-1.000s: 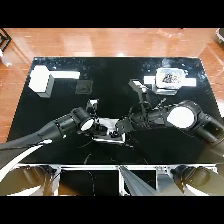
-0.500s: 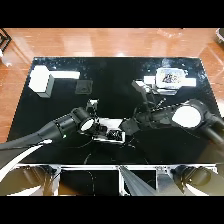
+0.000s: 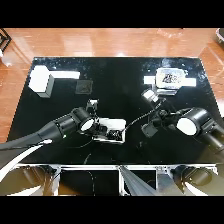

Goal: Fold the box and place the chain.

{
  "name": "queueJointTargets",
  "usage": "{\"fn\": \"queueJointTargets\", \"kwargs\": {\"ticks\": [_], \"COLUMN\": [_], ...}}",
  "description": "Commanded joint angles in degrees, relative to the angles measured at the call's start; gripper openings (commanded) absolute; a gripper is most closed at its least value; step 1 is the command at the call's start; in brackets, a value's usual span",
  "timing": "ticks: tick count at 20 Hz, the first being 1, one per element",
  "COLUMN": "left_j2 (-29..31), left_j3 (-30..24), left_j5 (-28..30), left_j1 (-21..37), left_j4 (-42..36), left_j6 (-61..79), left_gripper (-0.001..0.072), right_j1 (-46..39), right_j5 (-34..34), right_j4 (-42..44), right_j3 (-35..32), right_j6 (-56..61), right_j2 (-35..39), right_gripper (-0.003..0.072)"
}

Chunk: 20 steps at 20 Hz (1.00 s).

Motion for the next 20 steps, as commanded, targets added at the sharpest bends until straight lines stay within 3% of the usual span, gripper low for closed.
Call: {"fn": "queueJointTargets", "kwargs": {"ticks": [1, 4, 11, 20], "left_j2": [0.0, 0.0, 0.0, 0.0], "left_j3": [0.0, 0.0, 0.0, 0.0], "left_j5": [0.0, 0.2, 0.6, -0.2], "left_j1": [0.0, 0.0, 0.0, 0.0], "left_j4": [0.0, 0.0, 0.0, 0.2], "left_j6": [0.0, 0.0, 0.0, 0.0], "left_gripper": [0.0024, 0.0024, 0.0025, 0.0025], "right_j1": [-0.3, -1.4, -1.3, -8.6], "right_j5": [-12.1, -17.2, -17.4, -17.5], "right_j4": [4.0, 17.4, 33.9, 38.7], "right_j3": [-6.4, -6.4, -6.4, -6.4], "right_j6": [-28.7, -38.4, -66.5, -71.2], "right_j2": [-0.1, -2.8, -10.8, -14.4], "right_gripper": [0.0705, 0.0697, 0.0698, 0.0697]}}
